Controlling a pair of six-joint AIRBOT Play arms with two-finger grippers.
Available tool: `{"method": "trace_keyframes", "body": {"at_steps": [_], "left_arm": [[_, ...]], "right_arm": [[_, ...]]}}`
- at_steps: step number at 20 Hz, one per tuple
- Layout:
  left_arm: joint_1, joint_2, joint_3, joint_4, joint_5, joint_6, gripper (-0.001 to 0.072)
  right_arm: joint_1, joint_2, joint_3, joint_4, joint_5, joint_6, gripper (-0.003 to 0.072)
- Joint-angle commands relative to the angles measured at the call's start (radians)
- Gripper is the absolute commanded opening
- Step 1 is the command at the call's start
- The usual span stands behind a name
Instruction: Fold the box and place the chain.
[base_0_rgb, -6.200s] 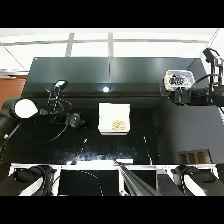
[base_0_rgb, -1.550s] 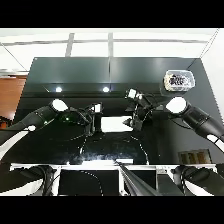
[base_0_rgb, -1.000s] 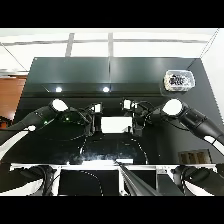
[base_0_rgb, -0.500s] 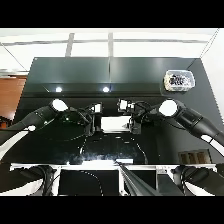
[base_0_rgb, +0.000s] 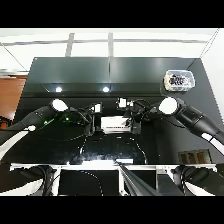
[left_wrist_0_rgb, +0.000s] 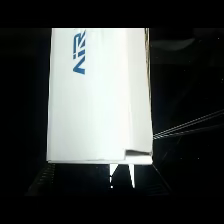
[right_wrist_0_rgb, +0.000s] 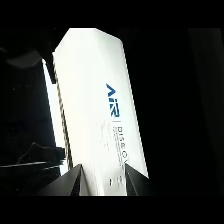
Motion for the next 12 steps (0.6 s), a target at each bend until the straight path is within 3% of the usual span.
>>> {"method": "trace_keyframes", "body": {"at_steps": [1, 10, 12], "left_arm": [[0.0, -0.001, 0.001, 0.001, 0.0, 0.001, 0.0473], [0.0, -0.001, 0.001, 0.001, 0.0, 0.001, 0.0473], [0.0, -0.001, 0.001, 0.001, 0.0, 0.001, 0.0473]], "right_arm": [[0.001, -0.019, 0.001, -0.001, -0.008, 0.007, 0.0307], [0.004, -0.037, 0.0, 0.0, -0.015, 0.008, 0.0322], [0.004, -0.037, 0.0, 0.0, -0.015, 0.008, 0.04]]}}
